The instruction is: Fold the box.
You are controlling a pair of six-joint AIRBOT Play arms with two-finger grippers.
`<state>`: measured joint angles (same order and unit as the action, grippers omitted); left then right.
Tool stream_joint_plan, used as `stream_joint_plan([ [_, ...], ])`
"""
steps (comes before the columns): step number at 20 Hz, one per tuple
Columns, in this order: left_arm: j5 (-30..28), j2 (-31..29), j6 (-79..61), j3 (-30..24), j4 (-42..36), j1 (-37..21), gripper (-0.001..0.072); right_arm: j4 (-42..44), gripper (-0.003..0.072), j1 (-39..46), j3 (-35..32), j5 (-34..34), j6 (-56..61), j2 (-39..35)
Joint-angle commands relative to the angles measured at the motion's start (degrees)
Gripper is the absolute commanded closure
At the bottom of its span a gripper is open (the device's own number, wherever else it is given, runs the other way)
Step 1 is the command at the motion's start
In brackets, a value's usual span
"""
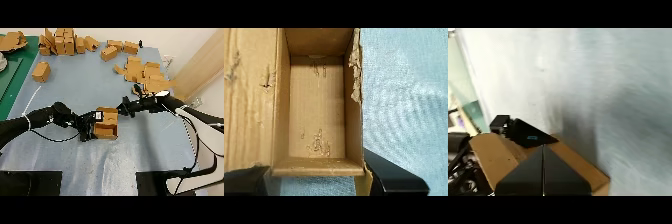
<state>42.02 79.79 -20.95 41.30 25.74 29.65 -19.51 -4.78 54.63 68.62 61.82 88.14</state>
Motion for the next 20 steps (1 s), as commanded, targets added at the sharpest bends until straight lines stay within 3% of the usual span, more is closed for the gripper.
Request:
stream_joint_plan([
  [1,0.0,0.0,0.0,0.1,0.0,0.0,0.0187,10.6,0.0685,-0.4,0.4,6.9,-13.9,4.3],
  [4,0.0,0.0,0.0,0.1,0.0,0.0,0.0187,8.7,0.0684,-2.7,0.2,16.5,-18.6,4.0],
  [5,0.0,0.0,0.0,0.1,0.0,0.0,0.0187,7.0,0.0684,-3.7,-0.9,16.8,-18.9,3.1],
  [12,0.0,0.0,0.0,0.1,0.0,0.0,0.0187,1.9,0.0684,-6.2,-17.9,3.4,-29.2,-11.1],
  [15,0.0,0.0,0.0,0.1,0.0,0.0,0.0187,-2.6,0.0683,-9.7,-18.3,-4.0,-30.1,-13.1],
  [20,0.0,0.0,0.0,0.1,0.0,0.0,0.0187,-3.3,0.0683,-14.0,-13.4,-9.7,-35.1,-14.8],
])
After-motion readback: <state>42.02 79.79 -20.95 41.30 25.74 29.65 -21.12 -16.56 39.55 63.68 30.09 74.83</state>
